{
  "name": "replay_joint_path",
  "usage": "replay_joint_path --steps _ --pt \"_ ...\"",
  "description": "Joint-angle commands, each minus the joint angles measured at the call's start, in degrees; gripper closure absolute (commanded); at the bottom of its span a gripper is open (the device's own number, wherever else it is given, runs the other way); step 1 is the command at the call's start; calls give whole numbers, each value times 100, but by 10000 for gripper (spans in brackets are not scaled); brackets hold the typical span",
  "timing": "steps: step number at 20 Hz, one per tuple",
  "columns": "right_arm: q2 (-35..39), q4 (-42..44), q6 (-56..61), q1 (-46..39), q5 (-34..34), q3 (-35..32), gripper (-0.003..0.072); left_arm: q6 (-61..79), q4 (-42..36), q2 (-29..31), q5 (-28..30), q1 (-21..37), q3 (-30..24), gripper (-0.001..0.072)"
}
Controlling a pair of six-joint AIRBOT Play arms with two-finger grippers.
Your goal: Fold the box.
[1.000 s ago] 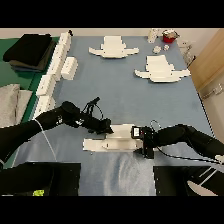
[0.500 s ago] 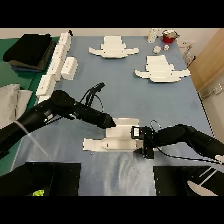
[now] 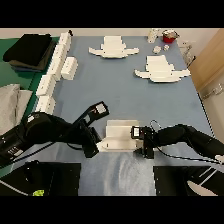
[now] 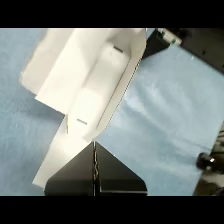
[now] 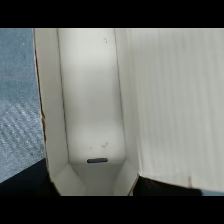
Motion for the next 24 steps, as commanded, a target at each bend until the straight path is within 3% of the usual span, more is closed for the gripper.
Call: replay_joint_path --steps 1,2,3,8,11,16,20,21,23,24 --pt "0 -2 0 2 0 2 174 125 588 170 15 -339 -297 348" --pt "0 -2 0 2 2 2 174 470 555 170 131 -282 -437 71" --pt "0 -2 0 2 0 2 175 890 490 170 227 -190 -575 51" --pt "0 -4 0 2 2 2 175 3532 -876 -44 496 619 -1261 51" --pt "0 -4 0 2 0 2 175 4098 -1126 -511 627 918 -1327 51" --pt "0 -4 0 2 2 2 174 4962 -1853 -1145 1425 935 -1327 52" --pt "0 -4 0 2 2 2 174 4981 -1945 -1327 1709 925 -1325 55" --pt "0 -7 0 2 0 2 174 5001 -2031 -1329 1711 925 -1325 152" --pt "0 -4 0 2 2 2 175 5324 -2251 -1329 1711 925 -1325 436" --pt "0 -4 0 2 2 2 174 5504 -2494 -1329 1709 925 -1325 531"
